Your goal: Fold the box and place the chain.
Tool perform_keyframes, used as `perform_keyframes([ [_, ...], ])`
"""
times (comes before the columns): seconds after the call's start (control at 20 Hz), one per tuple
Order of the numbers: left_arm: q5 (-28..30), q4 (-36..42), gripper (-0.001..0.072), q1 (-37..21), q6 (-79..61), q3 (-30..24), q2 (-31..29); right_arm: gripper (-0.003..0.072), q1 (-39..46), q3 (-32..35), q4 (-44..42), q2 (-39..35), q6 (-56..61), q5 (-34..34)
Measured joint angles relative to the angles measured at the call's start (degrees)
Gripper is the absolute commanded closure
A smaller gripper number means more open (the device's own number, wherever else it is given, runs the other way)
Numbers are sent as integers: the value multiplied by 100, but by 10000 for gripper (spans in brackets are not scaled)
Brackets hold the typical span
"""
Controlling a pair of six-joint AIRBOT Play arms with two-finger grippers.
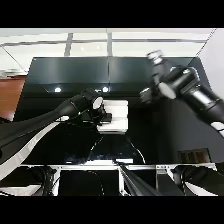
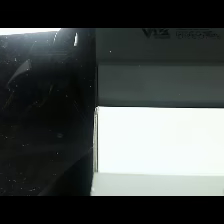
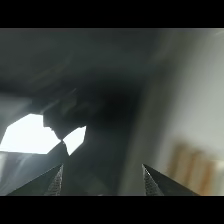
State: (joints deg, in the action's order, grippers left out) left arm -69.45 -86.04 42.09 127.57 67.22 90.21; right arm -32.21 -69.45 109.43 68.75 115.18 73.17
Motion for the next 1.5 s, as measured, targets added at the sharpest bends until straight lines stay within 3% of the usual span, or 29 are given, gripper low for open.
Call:
perform_keyframes([
  [0.05, 0, 0, 682, 0, 7, 0, 0, 7, 299, 42, 299, -31, -33, -232],
  [0.1, 0, 2, 682, 0, 7, 0, 0, -28, 616, 85, 509, -24, -48, -511],
  [0.25, -2, 2, 682, 0, 4, 0, 0, -19, 1683, 149, 562, 291, -66, -1462],
  [0.4, 0, 2, 682, 0, 4, 0, 0, -17, 2721, -35, -439, 907, -79, -2463],
  [0.5, 0, 2, 682, 0, 2, 0, 0, 78, 3248, -461, -1226, 1464, -72, -2789],
  [0.6, -2, 2, 682, 0, 0, 0, 0, 100, 3633, -1163, -1867, 2122, -7, -2673],
  [0.75, -2, 2, 682, 0, -4, 0, 0, 99, 4006, -2337, -2527, 3069, 74, -1971],
  [0.9, -4, 2, 682, 0, -4, 0, 0, 100, 4266, -3018, -3069, 3652, 391, -1504],
  [1.15, -2, 0, 682, 0, -2, 0, 0, 100, 4494, -3346, -3773, 4074, 756, -1307],
  [1.45, -2, -2, 682, -2, -2, 0, 0, 102, 4551, -3418, -4050, 4341, 855, -1259],
  [1.5, -2, -2, 682, -2, -4, 0, 0, 161, 4553, -3425, -4083, 4378, 859, -1281],
])
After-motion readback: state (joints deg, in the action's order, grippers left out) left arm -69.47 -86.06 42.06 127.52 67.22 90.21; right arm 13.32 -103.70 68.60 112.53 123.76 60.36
